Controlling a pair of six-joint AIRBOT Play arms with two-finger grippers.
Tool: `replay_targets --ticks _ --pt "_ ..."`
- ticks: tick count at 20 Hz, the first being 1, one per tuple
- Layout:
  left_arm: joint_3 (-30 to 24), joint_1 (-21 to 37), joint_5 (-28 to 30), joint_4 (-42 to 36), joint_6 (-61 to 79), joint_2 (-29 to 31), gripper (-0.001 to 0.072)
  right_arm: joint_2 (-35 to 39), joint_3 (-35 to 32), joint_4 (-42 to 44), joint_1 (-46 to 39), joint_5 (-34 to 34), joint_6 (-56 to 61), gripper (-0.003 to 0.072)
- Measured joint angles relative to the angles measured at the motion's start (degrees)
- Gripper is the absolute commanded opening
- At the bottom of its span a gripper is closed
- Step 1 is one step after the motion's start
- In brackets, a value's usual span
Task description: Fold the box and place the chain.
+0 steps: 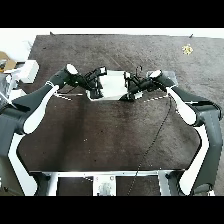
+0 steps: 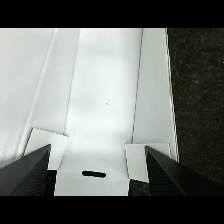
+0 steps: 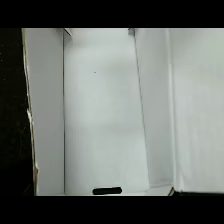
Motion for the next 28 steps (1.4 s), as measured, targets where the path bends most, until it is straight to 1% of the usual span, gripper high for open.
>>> replay_targets --ticks 6,7,8,9,10,11,12,13,14,18,21,24,28 --pt "0.00 0.00 0.17 0.13 -0.02 0.00 0.0707 0.00 0.00 0.00 0.02 -0.02 0.00 0.0486" --pt "0.00 0.04 0.35 0.15 -0.04 0.00 0.0677 0.00 0.00 0.00 0.02 -0.02 0.00 0.0487" --pt "0.00 0.09 0.44 0.13 -0.11 0.02 0.0421 0.00 0.00 0.02 0.02 -0.02 0.02 0.0486" --pt "0.00 0.20 0.85 0.13 -0.55 0.11 0.0301 0.00 0.00 0.02 0.00 -0.02 0.09 0.0486" --pt "0.02 0.46 0.83 0.26 -0.83 0.20 0.0282 0.00 0.00 0.02 0.00 -0.04 0.11 0.0486" --pt "0.13 0.63 0.59 0.28 -1.36 0.24 0.0281 0.00 0.00 0.02 0.00 -0.04 0.11 0.0486" --pt "0.39 0.85 -0.09 0.26 -2.05 0.33 0.0182 0.00 0.00 0.02 0.00 -0.04 0.11 0.0486" --pt "0.70 1.18 -0.72 0.15 -2.71 0.37 0.0033 0.00 0.00 0.02 0.00 -0.04 0.09 0.0486" --pt "1.18 1.62 -1.64 0.17 -3.52 0.44 0.0013 0.00 0.00 0.02 0.00 -0.04 0.09 0.0486" --pt "4.33 3.58 -6.82 0.37 -7.89 0.50 0.0009 0.00 0.00 0.02 0.00 -0.04 0.07 0.0486" --pt "7.54 5.18 -9.99 0.68 -14.01 1.66 0.0009 0.00 0.00 0.02 0.00 -0.04 0.04 0.0486" --pt "10.05 6.97 -11.34 3.43 -23.41 5.01 0.0011 0.00 0.00 0.02 0.00 -0.04 0.04 0.0487" --pt "11.26 11.15 -13.38 7.74 -40.02 8.59 0.0011 0.00 0.00 0.02 0.00 -0.04 0.02 0.0487"
